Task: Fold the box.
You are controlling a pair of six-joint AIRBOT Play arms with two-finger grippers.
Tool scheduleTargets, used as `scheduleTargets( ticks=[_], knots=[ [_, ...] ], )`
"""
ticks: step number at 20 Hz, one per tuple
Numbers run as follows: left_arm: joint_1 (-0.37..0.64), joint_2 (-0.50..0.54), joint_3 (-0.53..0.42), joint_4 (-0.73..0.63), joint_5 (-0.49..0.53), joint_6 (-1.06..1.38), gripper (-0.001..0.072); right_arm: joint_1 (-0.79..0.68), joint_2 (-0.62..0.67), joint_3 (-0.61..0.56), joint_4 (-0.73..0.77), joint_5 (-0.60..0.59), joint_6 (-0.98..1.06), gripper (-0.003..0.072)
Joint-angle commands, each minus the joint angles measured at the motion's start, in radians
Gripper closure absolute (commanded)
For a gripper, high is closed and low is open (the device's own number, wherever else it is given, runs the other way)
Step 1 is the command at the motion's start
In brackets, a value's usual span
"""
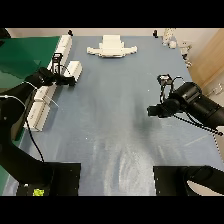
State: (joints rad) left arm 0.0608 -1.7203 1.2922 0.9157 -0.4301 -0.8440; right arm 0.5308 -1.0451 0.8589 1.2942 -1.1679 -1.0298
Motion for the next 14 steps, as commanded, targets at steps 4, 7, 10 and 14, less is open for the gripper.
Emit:
scheduleTargets(
  ticks=[4,7,10,14],
  knots=[
    [0.014,-0.151,0.198,0.032,-0.024,-0.066,0.0283,0.000,-0.001,0.001,0.000,0.000,0.000,0.0669],
    [0.016,-0.173,0.247,0.061,-0.023,-0.066,0.0283,0.000,-0.001,0.001,0.000,0.000,0.000,0.0669],
    [0.016,-0.196,0.270,0.101,-0.031,-0.101,0.0283,0.000,-0.001,0.001,0.000,0.000,0.000,0.0669],
    [0.022,-0.219,0.272,0.156,-0.047,-0.161,0.0283,0.000,-0.001,0.001,0.000,0.000,0.000,0.0669]
  ],
)
